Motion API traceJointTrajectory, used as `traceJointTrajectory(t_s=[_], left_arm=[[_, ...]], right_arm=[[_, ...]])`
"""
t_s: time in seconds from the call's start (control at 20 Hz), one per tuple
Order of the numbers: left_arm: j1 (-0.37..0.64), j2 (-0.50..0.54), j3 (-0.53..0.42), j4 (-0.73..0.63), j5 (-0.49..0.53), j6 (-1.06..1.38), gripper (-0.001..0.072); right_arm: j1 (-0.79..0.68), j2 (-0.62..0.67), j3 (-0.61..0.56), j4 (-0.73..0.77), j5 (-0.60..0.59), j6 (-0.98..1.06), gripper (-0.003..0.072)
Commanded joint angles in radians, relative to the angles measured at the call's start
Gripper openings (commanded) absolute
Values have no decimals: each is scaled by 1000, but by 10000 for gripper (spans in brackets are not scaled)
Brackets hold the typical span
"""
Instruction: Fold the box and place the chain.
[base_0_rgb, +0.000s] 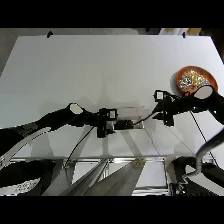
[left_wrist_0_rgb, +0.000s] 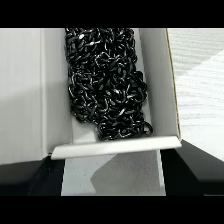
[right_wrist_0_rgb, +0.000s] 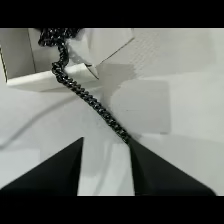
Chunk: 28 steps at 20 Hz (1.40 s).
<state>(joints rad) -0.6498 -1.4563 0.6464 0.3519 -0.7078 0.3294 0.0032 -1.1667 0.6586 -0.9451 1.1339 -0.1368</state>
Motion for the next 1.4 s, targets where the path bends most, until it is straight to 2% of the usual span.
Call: traceJointTrajectory(t_s=[0.0,0.25,0.4,0.6,0.65,0.85,0.95,1.2,1.35], left_arm=[[0,1,1,0,0,0,210],[0,1,1,0,0,0,210],[0,1,1,0,0,0,210],[0,1,1,0,0,0,210],[0,1,1,0,0,0,210],[0,1,1,0,0,0,210],[0,1,1,0,0,0,210],[0,1,1,0,0,0,210],[0,1,1,0,0,0,210]], right_arm=[[53,-73,-3,-10,-74,-83,392],[60,-134,-6,96,-79,-130,376],[60,-135,-8,166,-55,-137,295],[60,-135,-8,127,55,-135,148],[60,-135,-8,119,72,-134,148],[60,-134,-8,107,107,-126,30],[60,-124,-8,103,110,-123,17],[60,35,-8,85,73,-122,17],[60,175,-8,230,89,-123,16]])
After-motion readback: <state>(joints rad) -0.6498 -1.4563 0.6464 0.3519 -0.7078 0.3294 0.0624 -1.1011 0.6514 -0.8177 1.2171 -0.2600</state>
